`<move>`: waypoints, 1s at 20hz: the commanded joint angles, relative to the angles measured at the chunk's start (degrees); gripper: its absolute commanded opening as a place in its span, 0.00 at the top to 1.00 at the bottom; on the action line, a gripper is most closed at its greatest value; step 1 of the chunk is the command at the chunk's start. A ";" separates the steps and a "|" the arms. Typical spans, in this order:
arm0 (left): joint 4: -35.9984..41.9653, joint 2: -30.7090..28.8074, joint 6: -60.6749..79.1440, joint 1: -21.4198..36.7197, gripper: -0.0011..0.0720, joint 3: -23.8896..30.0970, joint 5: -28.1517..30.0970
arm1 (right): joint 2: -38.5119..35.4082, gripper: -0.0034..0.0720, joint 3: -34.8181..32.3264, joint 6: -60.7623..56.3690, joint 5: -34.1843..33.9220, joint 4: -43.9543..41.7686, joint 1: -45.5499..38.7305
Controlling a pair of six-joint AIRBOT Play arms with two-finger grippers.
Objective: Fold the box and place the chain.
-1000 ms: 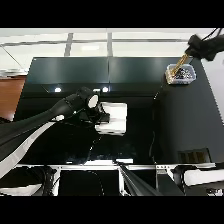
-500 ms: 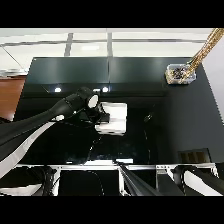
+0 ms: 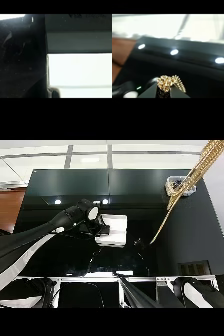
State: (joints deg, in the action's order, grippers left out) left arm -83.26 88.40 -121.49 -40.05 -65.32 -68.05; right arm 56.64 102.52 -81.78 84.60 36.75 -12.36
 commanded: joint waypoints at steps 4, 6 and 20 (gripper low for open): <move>0.00 -0.02 0.00 0.04 0.95 -0.04 -0.09 | -0.44 0.93 -0.04 1.75 6.34 -8.57 4.46; 0.00 -0.02 0.00 0.04 0.95 -0.04 -0.11 | -0.42 0.93 -0.20 1.92 7.54 -8.11 7.19; -0.02 -0.02 0.00 0.04 0.95 -0.04 -0.11 | -0.26 0.93 -12.59 4.13 -1.66 -5.11 18.14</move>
